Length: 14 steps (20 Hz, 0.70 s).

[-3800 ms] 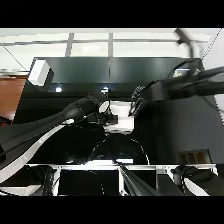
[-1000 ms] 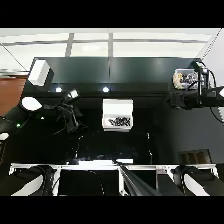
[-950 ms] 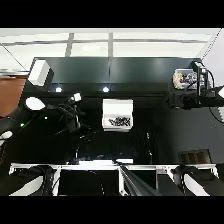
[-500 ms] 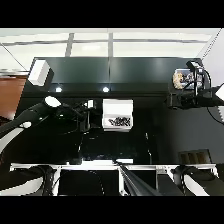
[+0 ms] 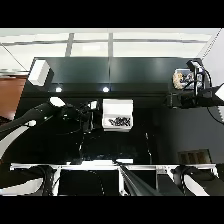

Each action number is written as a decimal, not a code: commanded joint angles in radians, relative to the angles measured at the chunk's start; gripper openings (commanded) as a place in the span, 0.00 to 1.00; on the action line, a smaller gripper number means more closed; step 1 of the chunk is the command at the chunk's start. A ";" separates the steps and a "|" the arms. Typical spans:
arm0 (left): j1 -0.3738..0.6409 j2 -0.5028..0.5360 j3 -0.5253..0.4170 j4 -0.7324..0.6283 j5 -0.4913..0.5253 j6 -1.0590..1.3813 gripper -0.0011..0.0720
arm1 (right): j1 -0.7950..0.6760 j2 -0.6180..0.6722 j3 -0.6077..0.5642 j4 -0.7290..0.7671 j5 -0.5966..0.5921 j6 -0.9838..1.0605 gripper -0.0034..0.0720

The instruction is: Fold the box and place the chain.

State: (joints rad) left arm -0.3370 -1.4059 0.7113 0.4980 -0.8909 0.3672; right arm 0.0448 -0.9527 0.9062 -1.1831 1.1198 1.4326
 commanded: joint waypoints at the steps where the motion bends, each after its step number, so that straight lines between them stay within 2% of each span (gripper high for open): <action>1: -0.016 -0.002 0.002 -0.006 0.024 0.002 0.99 | 0.001 0.000 0.000 0.000 -0.002 0.000 0.54; 6: -0.070 -0.003 0.002 0.002 0.077 0.003 0.98 | 0.001 -0.001 0.000 0.000 -0.002 0.000 0.54; 8: -0.070 -0.003 0.002 0.002 0.077 0.002 0.92 | 0.001 -0.003 0.000 0.000 -0.004 -0.001 0.54; 9: -0.070 -0.003 0.002 0.002 0.076 0.002 0.71 | 0.001 -0.008 0.000 0.000 -0.007 -0.001 0.54; 10: -0.070 -0.003 0.001 0.003 0.076 0.003 0.60 | 0.001 -0.014 -0.004 0.003 -0.019 0.000 0.54; 11: -0.070 -0.003 0.001 0.003 0.076 0.003 0.59 | 0.002 -0.023 -0.016 0.011 -0.050 0.000 0.60; 12: -0.070 -0.003 0.001 0.003 0.077 0.002 0.59 | 0.006 -0.036 -0.027 0.035 -0.084 0.000 0.92; 13: -0.070 -0.003 0.001 0.003 0.077 0.002 0.59 | 0.022 -0.061 -0.030 0.070 -0.134 -0.002 0.98; 14: -0.070 -0.003 0.001 0.003 0.077 0.002 0.59 | 0.042 -0.090 -0.029 0.124 -0.198 -0.019 0.98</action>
State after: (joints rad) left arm -0.4053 -1.4078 0.7120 0.4984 -0.8196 0.3702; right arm 0.0612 -0.9981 0.8867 -1.1458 1.0428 1.4307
